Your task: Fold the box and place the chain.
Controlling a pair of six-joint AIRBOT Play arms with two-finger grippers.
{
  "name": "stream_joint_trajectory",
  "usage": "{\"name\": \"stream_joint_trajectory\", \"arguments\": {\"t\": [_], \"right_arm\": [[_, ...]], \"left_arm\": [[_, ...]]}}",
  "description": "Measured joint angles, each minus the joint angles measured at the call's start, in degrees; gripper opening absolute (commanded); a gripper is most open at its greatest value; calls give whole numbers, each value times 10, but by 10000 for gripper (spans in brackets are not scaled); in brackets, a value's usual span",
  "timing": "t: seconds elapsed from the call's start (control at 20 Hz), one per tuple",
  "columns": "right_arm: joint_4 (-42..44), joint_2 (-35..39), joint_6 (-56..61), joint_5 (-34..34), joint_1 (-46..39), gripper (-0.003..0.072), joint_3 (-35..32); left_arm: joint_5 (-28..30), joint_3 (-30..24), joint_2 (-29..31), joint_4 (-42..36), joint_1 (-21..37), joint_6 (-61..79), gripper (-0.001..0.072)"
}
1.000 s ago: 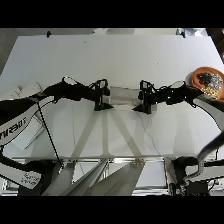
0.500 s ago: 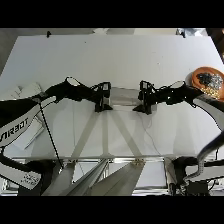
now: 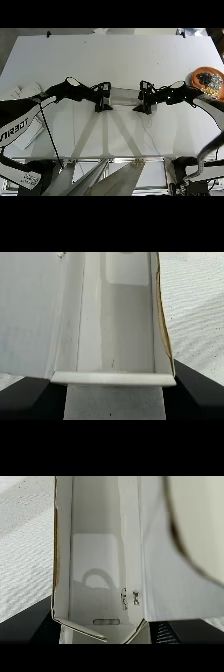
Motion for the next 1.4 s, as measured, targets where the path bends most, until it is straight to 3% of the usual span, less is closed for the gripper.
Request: {"name": "stream_joint_trajectory", "arguments": {"t": [1.0, 1.05, 1.15, 1.2, 1.4], "right_arm": [[0, 0, 0, 0, 0, 399, 0], [0, 0, 0, 0, 0, 416, 0], [0, 0, 0, 2, 0, 568, 0], [0, 0, 0, 5, 0, 606, 0], [-2, 6, 0, 9, -1, 605, 0]], "left_arm": [[2, 0, 0, 0, 0, 0, 214], [2, 0, 0, 0, 0, 0, 214], [2, 0, 0, 0, 0, 0, 215], [2, 0, 0, 0, 0, 0, 215], [3, 0, 0, 0, 0, 0, 215]]}}
